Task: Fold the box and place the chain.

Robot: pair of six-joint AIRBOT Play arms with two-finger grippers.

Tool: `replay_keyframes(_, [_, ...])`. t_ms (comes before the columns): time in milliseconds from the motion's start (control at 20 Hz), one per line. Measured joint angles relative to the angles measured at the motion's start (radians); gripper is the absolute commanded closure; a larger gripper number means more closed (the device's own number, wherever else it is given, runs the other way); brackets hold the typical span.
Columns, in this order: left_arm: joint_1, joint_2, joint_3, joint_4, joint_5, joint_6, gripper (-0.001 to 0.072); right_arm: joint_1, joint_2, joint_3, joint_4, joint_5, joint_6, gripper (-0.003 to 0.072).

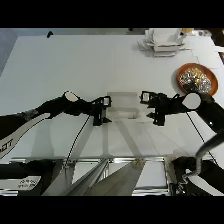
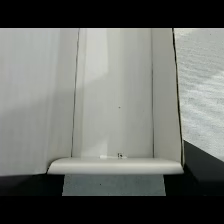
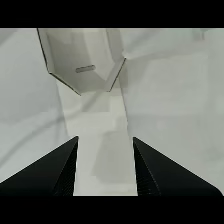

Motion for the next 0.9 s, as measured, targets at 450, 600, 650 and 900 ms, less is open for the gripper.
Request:
replay_keyframes(450, [0.000,0.000,0.000,0.000,0.000,0.000,0.0555,0.000,-0.106,-0.014,0.171,-0.033,-0.373,0.0307])
replay_keyframes(600, [0.000,0.000,0.000,0.000,0.000,-0.001,0.0555,0.000,-0.140,-0.015,0.204,-0.039,-0.397,0.0364])
replay_keyframes(650, [0.000,0.000,0.000,0.000,0.000,-0.001,0.0555,0.000,-0.148,-0.015,0.218,-0.041,-0.402,0.0396])
replay_keyframes(900, [0.000,0.000,0.000,0.000,0.000,-0.002,0.0555,0.000,-0.165,-0.019,0.273,-0.067,-0.411,0.0452])
